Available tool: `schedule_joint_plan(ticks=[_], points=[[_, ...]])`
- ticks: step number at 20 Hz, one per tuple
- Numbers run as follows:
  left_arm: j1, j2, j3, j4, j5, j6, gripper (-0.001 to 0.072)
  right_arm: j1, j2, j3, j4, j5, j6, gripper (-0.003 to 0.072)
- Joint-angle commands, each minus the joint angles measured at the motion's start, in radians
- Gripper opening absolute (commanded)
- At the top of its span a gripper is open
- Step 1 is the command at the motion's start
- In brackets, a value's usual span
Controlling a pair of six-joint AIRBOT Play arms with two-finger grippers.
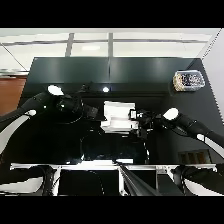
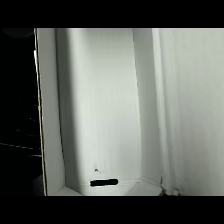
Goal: Fold the box and place the chain.
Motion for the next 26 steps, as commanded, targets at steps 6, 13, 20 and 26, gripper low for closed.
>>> schedule_joint_plan(ticks=[6, 13, 20, 26], points=[[-0.091, 0.0, 0.037, 0.107, 0.059, -0.116, 0.0505, 0.0, 0.0, 0.0, 0.0, 0.0, 0.0, 0.0166], [-0.216, -0.001, 0.102, 0.384, 0.142, -0.409, 0.0506, 0.0, 0.0, 0.0, 0.0, 0.0, 0.0, 0.0166], [-0.292, -0.001, 0.134, 0.632, 0.171, -0.674, 0.0505, 0.0, 0.0, 0.0, 0.0, -0.001, 0.001, 0.0166], [-0.392, -0.02, 0.173, 0.774, 0.172, -0.891, 0.0506, 0.0, 0.0, 0.0, 0.0, -0.001, 0.0, 0.0166]])
